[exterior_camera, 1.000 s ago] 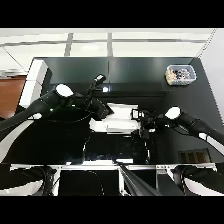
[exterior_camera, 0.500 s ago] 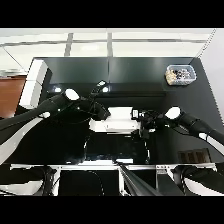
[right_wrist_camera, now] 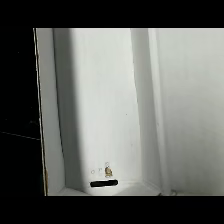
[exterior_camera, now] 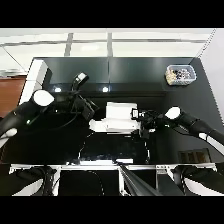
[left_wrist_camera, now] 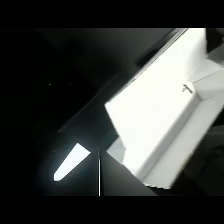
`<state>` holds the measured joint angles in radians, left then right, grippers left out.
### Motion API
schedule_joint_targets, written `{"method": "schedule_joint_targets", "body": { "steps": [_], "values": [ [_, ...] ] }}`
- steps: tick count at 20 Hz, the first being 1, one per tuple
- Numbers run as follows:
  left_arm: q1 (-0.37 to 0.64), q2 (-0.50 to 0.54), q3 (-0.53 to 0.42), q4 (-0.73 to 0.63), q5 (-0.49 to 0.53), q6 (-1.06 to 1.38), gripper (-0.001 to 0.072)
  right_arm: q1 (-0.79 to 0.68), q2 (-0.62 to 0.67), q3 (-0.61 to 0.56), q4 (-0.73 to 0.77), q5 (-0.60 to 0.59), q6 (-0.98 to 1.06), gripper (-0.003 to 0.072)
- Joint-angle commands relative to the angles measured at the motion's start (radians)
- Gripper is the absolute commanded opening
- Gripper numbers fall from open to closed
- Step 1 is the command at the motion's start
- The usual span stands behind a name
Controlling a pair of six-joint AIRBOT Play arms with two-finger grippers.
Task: Fold the box and place the chain.
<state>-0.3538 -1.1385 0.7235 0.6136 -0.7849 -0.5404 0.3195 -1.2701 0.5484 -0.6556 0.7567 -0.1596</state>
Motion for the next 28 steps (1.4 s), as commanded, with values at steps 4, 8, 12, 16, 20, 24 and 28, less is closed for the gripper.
{"method": "schedule_joint_targets", "body": {
  "steps": [4,8,12,16,20,24,28],
  "values": [
    [-0.014,0.044,-0.186,-0.157,-0.005,0.687,0.0292,0.000,0.000,0.000,0.000,0.000,0.000,0.0140],
    [-0.058,-0.005,-0.149,-0.009,0.064,0.750,0.0703,0.000,0.000,0.000,0.000,0.000,0.000,0.0140],
    [-0.071,-0.093,-0.049,0.092,0.018,0.750,0.0697,0.000,0.000,0.000,0.001,0.000,0.000,0.0140],
    [-0.088,-0.161,0.001,0.093,-0.032,0.741,0.0640,0.000,0.000,0.000,0.000,0.000,0.000,0.0140],
    [-0.139,-0.170,0.004,0.086,-0.039,0.721,0.0381,0.000,0.000,0.000,0.000,0.000,0.000,0.0140],
    [-0.141,-0.171,0.004,0.085,-0.027,0.682,0.0219,0.000,0.000,0.000,0.000,0.000,0.000,0.0140],
    [-0.171,-0.193,0.004,0.042,-0.023,0.637,0.0219,0.000,0.000,0.000,0.000,0.000,0.000,0.0140]
  ]
}}
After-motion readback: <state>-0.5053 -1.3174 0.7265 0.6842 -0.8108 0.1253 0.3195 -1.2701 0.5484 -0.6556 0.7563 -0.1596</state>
